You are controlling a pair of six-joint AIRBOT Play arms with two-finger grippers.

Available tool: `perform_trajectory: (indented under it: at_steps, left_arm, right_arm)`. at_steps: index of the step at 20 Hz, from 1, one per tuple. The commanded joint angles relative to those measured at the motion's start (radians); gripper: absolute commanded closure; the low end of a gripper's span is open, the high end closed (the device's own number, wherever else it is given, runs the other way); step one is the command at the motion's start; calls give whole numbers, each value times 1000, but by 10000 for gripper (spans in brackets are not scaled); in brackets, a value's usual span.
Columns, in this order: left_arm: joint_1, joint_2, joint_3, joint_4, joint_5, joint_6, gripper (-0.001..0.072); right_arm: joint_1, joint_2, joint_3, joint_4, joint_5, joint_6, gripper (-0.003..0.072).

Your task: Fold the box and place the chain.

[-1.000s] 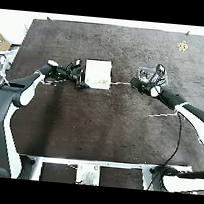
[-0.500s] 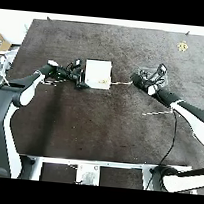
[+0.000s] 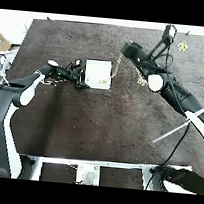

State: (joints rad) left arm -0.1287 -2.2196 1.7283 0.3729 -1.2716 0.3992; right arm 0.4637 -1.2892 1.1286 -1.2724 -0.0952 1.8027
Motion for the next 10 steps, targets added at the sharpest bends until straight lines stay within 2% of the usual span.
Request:
perform_trajectory:
  at_steps: [1, 4, 7, 10]
  left_arm:
    - [1, 0, 0, 0, 1, 0, 366]
    - [1, 0, 0, 0, 0, 0, 366]
    - [1, 0, 0, 0, 0, 0, 366]
    - [1, 0, 0, 0, 1, 0, 366]
  right_arm:
    - [100, -9, 117, -89, -44, 0, 687]
    - [145, -72, 157, -89, -42, 0, 686]
    - [156, -127, 153, -81, 98, 9, 687]
    - [158, -183, 93, -47, 140, 32, 686]
